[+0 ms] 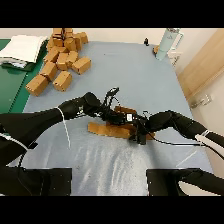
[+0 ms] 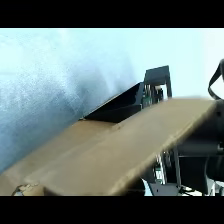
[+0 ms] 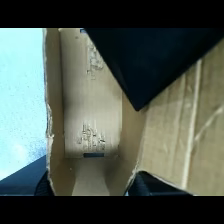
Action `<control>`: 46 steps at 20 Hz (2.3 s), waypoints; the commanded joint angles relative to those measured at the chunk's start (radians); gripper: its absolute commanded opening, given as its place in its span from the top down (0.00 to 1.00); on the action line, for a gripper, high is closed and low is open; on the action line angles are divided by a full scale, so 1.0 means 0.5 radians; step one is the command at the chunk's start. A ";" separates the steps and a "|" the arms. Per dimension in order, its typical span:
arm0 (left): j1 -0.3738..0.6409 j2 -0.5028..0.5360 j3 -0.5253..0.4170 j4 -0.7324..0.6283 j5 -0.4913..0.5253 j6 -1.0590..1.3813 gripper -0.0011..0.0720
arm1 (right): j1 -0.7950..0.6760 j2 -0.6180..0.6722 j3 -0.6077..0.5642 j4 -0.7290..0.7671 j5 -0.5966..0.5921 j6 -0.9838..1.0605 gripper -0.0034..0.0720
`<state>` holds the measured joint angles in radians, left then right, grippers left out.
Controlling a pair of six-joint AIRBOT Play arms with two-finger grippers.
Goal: Fold the box.
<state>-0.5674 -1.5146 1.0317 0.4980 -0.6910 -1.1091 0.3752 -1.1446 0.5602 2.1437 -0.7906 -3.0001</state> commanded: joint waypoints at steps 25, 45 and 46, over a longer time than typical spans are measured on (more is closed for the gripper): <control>0.398 -0.012 0.016 -0.334 -0.409 0.484 0.97 | 0.001 0.000 0.002 -0.002 0.000 -0.002 0.27; 0.398 -0.126 0.016 -0.133 -0.384 0.373 0.97 | 0.002 -0.002 0.003 -0.002 -0.001 -0.003 0.27; 0.398 -0.126 0.016 -0.089 -0.388 0.335 0.97 | 0.002 -0.002 0.003 -0.002 -0.001 -0.003 0.27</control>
<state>-0.3691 -1.5768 1.0397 0.4088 -0.8783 -0.9054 0.3756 -1.1450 0.5606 2.1426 -0.7914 -3.0013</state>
